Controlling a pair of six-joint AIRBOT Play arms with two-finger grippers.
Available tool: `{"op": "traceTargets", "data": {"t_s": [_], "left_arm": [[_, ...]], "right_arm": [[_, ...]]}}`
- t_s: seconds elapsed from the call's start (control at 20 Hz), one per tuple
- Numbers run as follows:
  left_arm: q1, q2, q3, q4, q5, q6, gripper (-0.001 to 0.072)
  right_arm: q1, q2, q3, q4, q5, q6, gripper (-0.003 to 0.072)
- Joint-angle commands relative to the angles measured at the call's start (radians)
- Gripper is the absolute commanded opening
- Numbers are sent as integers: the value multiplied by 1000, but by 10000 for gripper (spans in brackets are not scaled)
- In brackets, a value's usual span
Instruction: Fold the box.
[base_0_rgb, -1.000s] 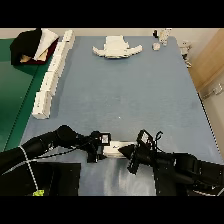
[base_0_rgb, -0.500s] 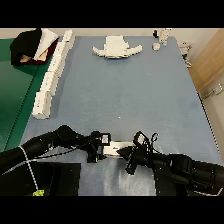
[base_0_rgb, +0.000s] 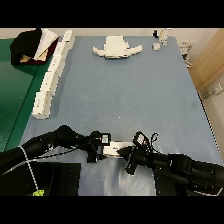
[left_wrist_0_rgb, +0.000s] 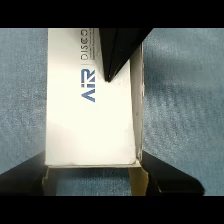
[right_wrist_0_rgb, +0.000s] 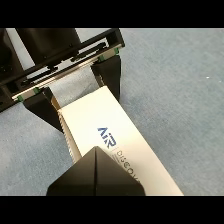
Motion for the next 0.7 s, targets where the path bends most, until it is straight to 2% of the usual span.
{"op": "traceTargets", "data": {"t_s": [0.0, 0.15, 0.35, 0.45, 0.65], "left_arm": [[0, 0, 0, 0, 0, 0, 510], [0, 0, 0, 0, 0, 0, 510], [0, 0, 0, 0, 0, 0, 509], [0, 0, 0, 0, 0, 0, 510], [0, 0, 0, 0, 0, 0, 510]], "right_arm": [[0, 16, 6, -19, 0, -1, 4], [0, 64, 13, -48, -6, -1, 62], [0, 75, 33, -48, -27, -27, 61], [-29, 75, 72, -55, -99, -62, 57], [-123, 75, 217, -216, -369, -71, 49]]}}
